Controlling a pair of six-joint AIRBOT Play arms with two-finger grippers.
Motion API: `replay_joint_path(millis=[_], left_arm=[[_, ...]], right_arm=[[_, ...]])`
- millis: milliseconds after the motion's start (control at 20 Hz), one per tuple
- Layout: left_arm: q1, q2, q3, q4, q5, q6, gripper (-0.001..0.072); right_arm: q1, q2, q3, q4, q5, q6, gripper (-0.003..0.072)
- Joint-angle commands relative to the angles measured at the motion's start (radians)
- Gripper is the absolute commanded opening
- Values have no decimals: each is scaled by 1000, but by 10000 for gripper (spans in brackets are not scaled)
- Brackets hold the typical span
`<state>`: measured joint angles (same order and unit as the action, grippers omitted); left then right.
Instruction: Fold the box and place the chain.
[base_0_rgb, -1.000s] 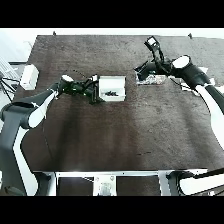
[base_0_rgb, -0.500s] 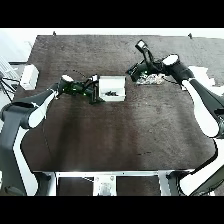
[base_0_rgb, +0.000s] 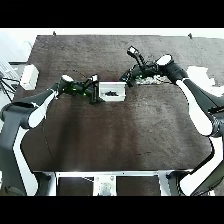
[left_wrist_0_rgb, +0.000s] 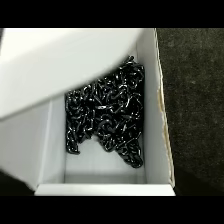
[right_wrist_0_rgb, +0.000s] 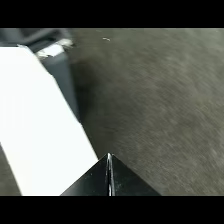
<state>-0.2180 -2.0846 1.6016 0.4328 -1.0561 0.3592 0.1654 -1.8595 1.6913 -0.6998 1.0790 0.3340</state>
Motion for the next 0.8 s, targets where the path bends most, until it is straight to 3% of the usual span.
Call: replay_joint_path(millis=[0, 550, 600, 650, 750], left_arm=[[1, 0, 0, 0, 0, 0, 457], [1, 0, 0, 0, 0, 0, 457], [1, 0, 0, 0, 0, 0, 457], [1, 0, 0, 0, 0, 0, 457], [1, 0, 0, 0, 0, 0, 456]], right_arm=[[12, -1, 46, 1, 134, 6, 15], [89, -2, 45, -98, 141, -3, 95], [89, -2, 45, -101, 141, -6, 109], [89, -2, 45, -102, 140, -8, 189], [89, -2, 45, -102, 141, -19, 198]])
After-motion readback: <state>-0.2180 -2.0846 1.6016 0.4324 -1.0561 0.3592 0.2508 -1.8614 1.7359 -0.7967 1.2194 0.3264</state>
